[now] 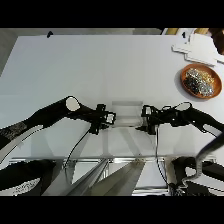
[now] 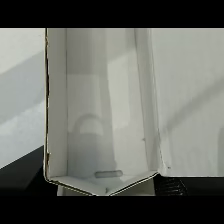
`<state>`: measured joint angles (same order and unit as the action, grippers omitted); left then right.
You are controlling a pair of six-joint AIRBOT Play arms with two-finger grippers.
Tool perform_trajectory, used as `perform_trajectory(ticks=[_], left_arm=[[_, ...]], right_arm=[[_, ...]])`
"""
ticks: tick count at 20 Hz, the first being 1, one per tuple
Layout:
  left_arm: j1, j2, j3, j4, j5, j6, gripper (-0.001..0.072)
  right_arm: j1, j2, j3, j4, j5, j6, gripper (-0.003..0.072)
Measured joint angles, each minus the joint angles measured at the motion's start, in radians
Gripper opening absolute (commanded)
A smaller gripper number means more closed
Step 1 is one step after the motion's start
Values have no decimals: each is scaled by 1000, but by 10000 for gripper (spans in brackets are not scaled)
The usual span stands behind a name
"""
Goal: Fold the box and place the chain.
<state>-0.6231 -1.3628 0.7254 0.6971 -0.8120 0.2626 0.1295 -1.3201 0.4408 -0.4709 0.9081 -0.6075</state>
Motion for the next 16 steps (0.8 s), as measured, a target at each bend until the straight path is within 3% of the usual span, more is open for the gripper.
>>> perform_trajectory(ticks=[9, 10, 12, 13, 16], left_arm=[[-49, -22, 0, -111, 95, 4, 207], [-59, -28, 0, -124, 109, 4, 223], [-71, -37, 0, -143, 131, 4, 389], [-75, -40, 0, -148, 137, 3, 419], [-81, -44, 0, -156, 145, 0, 420]], right_arm=[[0, 0, 0, 0, 1, 0, 343], [0, 0, 0, 0, 0, 0, 343], [0, 0, 0, 0, 1, 0, 343], [0, 0, 0, 0, 0, 0, 343], [0, 0, 0, 0, 0, 0, 343]])
